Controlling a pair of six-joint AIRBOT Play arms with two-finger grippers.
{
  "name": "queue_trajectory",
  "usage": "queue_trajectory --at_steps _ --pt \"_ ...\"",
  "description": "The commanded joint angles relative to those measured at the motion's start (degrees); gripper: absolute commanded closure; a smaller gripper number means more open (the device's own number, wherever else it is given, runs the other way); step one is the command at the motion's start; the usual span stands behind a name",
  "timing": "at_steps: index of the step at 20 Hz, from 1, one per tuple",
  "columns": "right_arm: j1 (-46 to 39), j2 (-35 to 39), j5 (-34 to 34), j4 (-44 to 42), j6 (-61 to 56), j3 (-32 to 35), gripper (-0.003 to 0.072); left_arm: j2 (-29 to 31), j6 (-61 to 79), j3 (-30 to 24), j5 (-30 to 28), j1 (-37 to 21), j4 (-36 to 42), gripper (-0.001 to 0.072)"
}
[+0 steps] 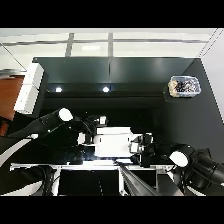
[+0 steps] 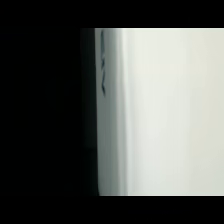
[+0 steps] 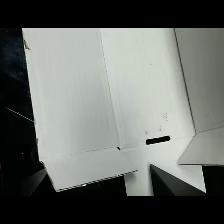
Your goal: Fold the box and place the chain.
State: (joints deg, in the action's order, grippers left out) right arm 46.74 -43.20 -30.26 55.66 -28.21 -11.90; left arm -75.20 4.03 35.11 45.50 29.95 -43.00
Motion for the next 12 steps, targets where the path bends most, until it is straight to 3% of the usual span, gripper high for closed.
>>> queue_trajectory --at_steps 1,12 --pt "0.0 -1.4 4.0 -1.7 1.0 -0.5 -0.0013 0.0 0.0 0.0 0.0 0.0 0.0 0.0681" --pt "-3.1 -1.4 2.8 -1.7 1.1 -3.9 -0.0013 0.0 0.0 0.0 0.0 0.0 0.0 0.0681"
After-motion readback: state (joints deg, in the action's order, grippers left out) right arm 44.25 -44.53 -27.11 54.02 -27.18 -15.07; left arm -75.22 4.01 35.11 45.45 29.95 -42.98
